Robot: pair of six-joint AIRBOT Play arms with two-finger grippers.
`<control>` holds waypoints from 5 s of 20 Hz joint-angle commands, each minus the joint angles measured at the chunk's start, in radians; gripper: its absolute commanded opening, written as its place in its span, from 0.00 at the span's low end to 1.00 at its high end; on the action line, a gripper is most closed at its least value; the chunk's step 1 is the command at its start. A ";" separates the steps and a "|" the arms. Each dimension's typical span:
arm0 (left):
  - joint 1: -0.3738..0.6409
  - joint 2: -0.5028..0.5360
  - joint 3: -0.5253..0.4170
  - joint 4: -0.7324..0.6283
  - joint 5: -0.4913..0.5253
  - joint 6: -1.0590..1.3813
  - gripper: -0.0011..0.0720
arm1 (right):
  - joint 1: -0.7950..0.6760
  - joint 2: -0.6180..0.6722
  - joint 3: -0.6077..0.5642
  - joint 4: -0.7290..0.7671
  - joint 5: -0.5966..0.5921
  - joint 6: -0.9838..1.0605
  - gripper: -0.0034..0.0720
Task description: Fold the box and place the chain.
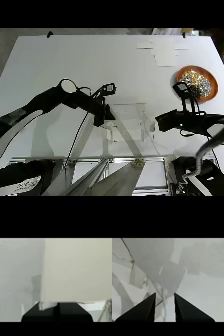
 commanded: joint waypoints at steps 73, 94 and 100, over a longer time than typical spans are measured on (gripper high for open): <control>-0.077 -0.183 0.004 0.045 0.245 0.397 0.02 | 0.001 0.066 0.031 -0.008 0.009 -0.062 0.39; -0.077 -0.181 0.004 0.045 0.245 0.396 0.03 | 0.001 -0.032 0.031 0.253 0.026 -0.669 0.06; -0.077 -0.181 0.004 0.045 0.243 0.396 0.03 | 0.087 -0.207 0.030 0.243 0.076 -0.874 0.07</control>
